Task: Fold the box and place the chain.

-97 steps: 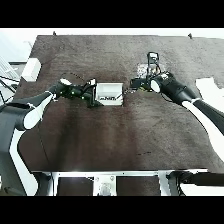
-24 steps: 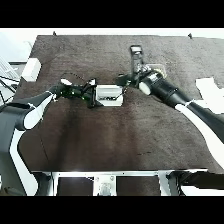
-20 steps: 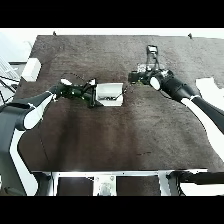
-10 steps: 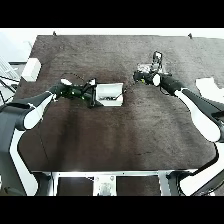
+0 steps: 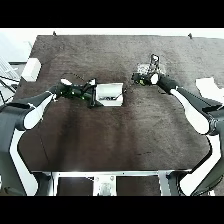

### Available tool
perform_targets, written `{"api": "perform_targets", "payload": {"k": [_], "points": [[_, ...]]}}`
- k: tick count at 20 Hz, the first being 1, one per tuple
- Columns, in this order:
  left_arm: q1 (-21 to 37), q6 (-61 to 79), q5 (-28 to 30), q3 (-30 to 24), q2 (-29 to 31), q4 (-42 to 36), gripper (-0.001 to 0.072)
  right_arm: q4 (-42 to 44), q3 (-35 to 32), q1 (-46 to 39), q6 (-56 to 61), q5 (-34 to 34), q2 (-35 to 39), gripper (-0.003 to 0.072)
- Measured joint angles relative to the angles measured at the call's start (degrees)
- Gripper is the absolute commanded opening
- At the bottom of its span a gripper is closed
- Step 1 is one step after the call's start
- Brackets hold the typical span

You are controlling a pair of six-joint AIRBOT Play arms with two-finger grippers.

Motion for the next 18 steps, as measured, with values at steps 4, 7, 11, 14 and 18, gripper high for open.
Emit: {"api": "perform_targets", "payload": {"k": [4, 7, 11, 14, 18], "points": [[0.0, 0.0, 0.0, 0.0, 0.0, 0.0, 0.0334, -2.97, 0.15, 0.76, -1.14, -0.02, -0.17, 0.0006], [0.0, 0.0, 0.0, 0.0, 0.0, 0.02, 0.0335, -4.46, 0.22, 1.22, -0.87, -0.04, 0.76, 0.0005], [0.0, 0.0, -0.02, 0.0, 0.0, 0.0, 0.0335, -6.56, 0.24, 2.25, -0.39, 4.11, 8.11, 0.0005], [0.0, 0.0, -0.02, 0.0, 0.0, 0.02, 0.0335, -11.06, 0.22, 3.96, -0.26, 10.75, 17.73, 0.0005], [-0.02, 0.0, -0.02, 0.0, 0.0, 0.0, 0.0335, -17.22, 0.22, 7.23, -0.22, 18.71, 30.03, 0.0006]]}}
